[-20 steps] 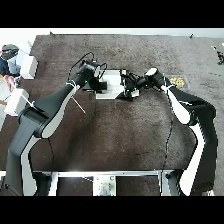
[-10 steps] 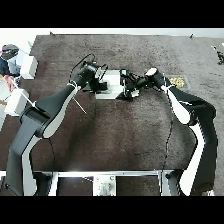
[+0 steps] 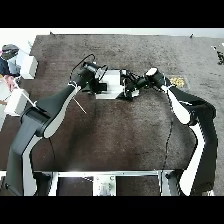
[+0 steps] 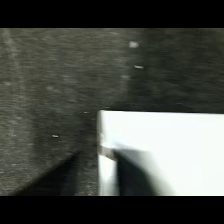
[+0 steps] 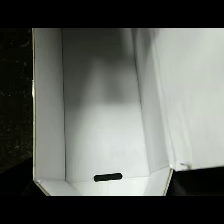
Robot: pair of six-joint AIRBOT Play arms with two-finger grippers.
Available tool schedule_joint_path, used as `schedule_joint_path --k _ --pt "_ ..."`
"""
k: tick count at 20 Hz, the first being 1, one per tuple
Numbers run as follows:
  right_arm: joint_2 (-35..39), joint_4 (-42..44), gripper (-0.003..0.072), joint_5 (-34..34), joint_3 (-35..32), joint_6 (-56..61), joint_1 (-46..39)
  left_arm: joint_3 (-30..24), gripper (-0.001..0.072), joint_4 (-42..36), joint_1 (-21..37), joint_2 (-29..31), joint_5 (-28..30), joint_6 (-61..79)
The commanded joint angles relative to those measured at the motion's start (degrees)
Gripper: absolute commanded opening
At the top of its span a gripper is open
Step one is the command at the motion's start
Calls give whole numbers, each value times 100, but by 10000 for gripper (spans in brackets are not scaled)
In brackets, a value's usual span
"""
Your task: Fold the box and place the chain.
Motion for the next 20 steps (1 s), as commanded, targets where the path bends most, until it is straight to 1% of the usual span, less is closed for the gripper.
schedule_joint_path --k 1,3,4,8,10,14,17,20 --pt "-2 2 607 0 2 2 0 28 285 -160 -13 13 179 369" --pt "-2 2 608 0 2 2 0 87 287 -238 -13 13 127 442" --pt "-2 2 608 0 2 2 0 138 313 -245 -13 15 72 448" --pt "-2 2 608 0 2 2 0 234 314 -243 -13 28 -142 955" --pt "-2 2 607 0 2 2 0 240 313 -236 -13 170 -286 1189" --pt "-2 2 608 -2 2 2 0 264 313 -186 17 518 -393 1416" --pt "-2 2 608 0 2 2 0 291 313 -289 70 758 -710 1895" --pt "-2 4 607 0 2 2 0 297 312 -243 142 1036 -568 2214"
